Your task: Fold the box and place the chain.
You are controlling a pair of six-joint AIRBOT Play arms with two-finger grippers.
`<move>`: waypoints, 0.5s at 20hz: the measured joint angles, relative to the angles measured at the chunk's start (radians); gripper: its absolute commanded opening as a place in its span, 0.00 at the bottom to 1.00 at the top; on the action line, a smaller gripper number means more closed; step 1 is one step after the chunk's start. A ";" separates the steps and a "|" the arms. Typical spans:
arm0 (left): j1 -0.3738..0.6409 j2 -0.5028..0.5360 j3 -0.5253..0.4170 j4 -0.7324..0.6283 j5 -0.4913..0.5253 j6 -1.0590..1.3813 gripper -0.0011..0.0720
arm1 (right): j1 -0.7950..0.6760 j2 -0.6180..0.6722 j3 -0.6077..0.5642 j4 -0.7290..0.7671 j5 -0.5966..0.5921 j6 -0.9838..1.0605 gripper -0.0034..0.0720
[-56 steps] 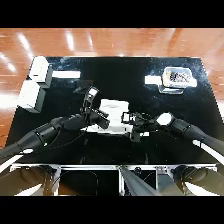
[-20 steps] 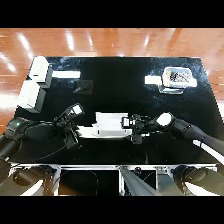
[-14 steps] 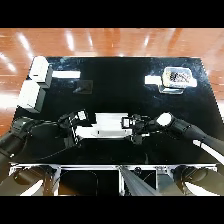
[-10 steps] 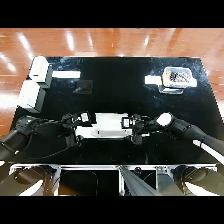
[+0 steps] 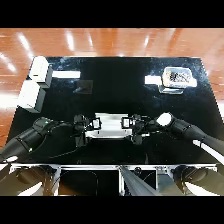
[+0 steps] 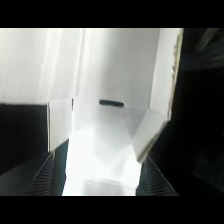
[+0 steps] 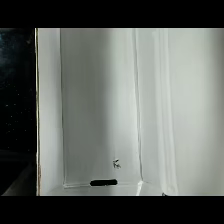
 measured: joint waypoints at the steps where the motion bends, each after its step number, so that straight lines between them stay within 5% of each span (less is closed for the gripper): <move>1: -0.005 -0.005 0.000 0.000 -0.016 0.002 0.86 | 0.000 0.000 0.000 0.000 0.000 0.000 0.88; 4: -0.011 -0.017 0.000 -0.011 -0.044 0.002 0.83 | 0.000 0.000 0.000 0.000 0.000 0.000 0.88; 6: -0.018 -0.022 0.000 -0.019 -0.064 0.002 0.60 | 0.000 0.000 0.000 0.000 0.000 0.000 0.88; 10: -0.047 -0.027 0.000 -0.026 -0.071 0.004 0.46 | 0.000 0.000 0.000 0.000 0.001 0.000 0.88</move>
